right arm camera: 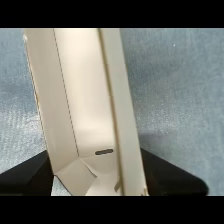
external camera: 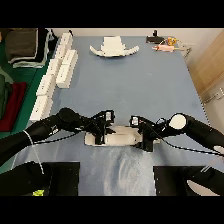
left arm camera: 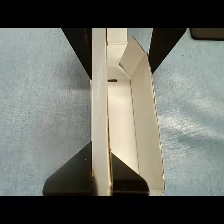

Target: Fold the box.

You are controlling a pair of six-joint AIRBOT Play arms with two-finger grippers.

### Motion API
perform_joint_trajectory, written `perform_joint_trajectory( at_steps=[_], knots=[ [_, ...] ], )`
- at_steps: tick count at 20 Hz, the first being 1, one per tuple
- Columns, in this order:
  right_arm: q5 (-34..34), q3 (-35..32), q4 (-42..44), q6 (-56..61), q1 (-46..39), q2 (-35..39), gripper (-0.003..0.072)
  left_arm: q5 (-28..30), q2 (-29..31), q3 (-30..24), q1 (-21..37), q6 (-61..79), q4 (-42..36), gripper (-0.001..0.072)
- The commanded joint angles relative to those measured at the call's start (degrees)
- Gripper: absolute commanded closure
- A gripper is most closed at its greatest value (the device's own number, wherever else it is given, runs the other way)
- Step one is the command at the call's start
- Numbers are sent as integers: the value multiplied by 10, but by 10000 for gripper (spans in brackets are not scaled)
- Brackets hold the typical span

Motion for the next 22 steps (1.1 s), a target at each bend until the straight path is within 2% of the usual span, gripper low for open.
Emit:
perform_joint_trajectory(
  at_steps=[1, 5, 9, 14, 17, 18, 22],
  knots=[
    [12, 0, 7, -7, 1, 0, -5, 0, 0, 0, 0, 0, 0, 693],
    [0, -10, 37, -66, -2, -1, -5, 0, 0, 0, 0, 0, 0, 693],
    [-19, -33, 111, -147, -30, -2, -5, 0, 0, 0, 0, 0, 0, 693],
    [-44, -45, 114, -168, -36, -24, -4, 0, 0, 0, 0, 0, 0, 693],
    [-45, -45, 119, -172, -36, -36, 22, 0, 0, 0, 0, 0, 0, 693],
    [-45, -45, 120, -172, -36, -36, 61, 0, 0, 0, 0, 0, 0, 693],
    [-47, -45, 119, -172, -36, -37, 69, 0, 0, 0, 0, 0, 0, 693]
  ],
)
